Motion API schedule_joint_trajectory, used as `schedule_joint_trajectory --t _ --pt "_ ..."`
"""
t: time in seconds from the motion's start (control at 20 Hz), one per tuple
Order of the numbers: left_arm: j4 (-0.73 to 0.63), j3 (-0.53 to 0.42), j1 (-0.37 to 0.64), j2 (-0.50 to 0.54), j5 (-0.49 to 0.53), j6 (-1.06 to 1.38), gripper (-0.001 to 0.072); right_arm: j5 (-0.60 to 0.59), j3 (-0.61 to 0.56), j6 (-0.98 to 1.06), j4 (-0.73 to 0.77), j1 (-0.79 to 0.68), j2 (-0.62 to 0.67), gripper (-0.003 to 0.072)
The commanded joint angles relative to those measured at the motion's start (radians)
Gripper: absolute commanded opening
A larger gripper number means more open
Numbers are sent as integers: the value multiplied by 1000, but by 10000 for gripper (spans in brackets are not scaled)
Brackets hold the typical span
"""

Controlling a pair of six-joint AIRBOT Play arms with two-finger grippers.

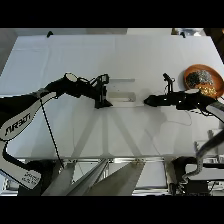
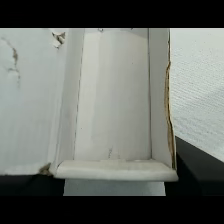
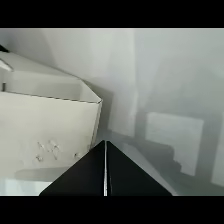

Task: Fold the box and place the chain.

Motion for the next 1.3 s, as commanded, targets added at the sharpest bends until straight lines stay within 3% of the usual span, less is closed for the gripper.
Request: schedule_joint_trajectory --t 0.0,0.9,1.05,1.1,1.25 --pt "0 0 1 1 0 0 259 27 0 -37 72 1 5 3" --pt "0 0 1 1 0 0 259 130 0 -149 233 36 10 7" --pt "0 0 1 1 0 0 259 128 0 -162 233 47 10 35" --pt "0 0 1 1 0 0 258 127 0 -168 233 47 10 117" --pt "0 0 1 1 0 0 259 111 0 -168 232 47 10 133"
